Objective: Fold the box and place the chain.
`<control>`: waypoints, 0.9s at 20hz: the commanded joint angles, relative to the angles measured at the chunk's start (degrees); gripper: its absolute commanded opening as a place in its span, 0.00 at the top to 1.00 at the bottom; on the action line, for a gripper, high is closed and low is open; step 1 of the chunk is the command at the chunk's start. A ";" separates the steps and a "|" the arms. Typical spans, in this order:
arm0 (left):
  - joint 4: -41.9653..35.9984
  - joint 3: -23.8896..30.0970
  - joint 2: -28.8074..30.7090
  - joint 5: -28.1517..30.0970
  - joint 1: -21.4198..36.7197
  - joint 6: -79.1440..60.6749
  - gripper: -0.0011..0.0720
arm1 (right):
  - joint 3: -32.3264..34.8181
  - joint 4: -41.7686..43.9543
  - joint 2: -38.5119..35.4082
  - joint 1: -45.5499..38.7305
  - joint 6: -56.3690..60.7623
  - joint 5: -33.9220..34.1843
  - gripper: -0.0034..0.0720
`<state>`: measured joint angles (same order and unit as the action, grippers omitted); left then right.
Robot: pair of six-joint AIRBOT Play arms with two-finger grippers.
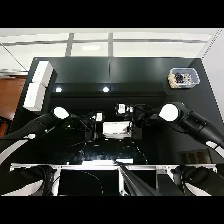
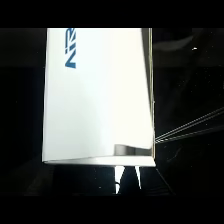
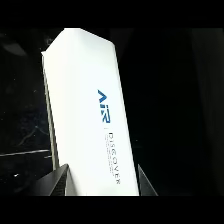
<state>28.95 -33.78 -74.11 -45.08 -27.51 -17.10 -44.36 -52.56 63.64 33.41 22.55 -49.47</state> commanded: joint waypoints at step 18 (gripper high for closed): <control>1.03 -0.04 -0.04 0.11 -0.76 -0.04 0.50 | -0.09 0.00 0.92 0.07 2.14 -2.19 0.53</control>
<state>29.71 -33.78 -74.11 -44.88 -28.16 -17.10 -44.40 -52.58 64.53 33.41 24.47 -51.68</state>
